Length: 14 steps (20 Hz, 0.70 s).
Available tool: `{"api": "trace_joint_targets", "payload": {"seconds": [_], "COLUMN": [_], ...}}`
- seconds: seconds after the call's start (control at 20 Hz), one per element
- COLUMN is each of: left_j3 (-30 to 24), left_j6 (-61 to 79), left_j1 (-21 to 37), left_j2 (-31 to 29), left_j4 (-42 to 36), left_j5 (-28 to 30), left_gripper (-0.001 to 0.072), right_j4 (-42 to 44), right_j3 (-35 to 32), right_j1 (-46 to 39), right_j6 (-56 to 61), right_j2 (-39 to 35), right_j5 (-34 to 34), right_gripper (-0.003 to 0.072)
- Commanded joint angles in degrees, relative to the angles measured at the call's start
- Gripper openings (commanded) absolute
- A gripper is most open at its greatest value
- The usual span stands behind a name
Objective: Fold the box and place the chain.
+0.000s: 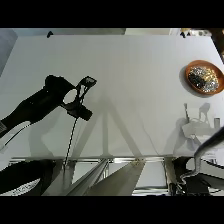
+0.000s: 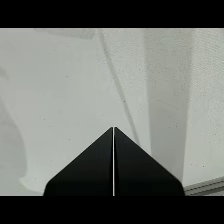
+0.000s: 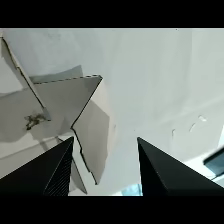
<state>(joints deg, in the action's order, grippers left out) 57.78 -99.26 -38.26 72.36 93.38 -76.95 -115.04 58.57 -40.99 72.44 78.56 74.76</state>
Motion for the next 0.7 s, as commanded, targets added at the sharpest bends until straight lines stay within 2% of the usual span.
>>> {"api": "trace_joint_targets", "payload": {"seconds": [0.0, 0.15, 0.2, 0.4, 0.65], "left_j3": [0.0, 0.0, 0.0, 0.0, 0.0], "left_j6": [0.0, 0.0, 0.0, 0.0, 0.0], "left_j1": [0.0, 0.0, 0.0, 0.0, 0.0], "left_j2": [0.0, 0.0, 0.0, 0.0, 0.0], "left_j4": [0.0, 0.0, 0.0, 0.0, 0.0], "left_j5": [0.0, 0.0, 0.0, 0.0, 0.0], "left_gripper": [0.0008, 0.0008, 0.0008, 0.0008, 0.0008], "right_j4": [-3.3, -2.9, -2.4, -0.1, 20.4], "right_j3": [0.0, -0.1, -0.1, -0.1, -1.0], "right_j1": [0.3, 0.2, 0.3, 7.0, 18.9], "right_j6": [-0.4, 1.1, 1.1, 0.3, -3.5], "right_j2": [2.7, 6.0, 6.8, 3.9, -4.9], "right_j5": [-0.5, 2.5, 3.3, 2.5, -0.7], "right_gripper": [0.0354, 0.0141, 0.0015, 0.0015, 0.0014]}}
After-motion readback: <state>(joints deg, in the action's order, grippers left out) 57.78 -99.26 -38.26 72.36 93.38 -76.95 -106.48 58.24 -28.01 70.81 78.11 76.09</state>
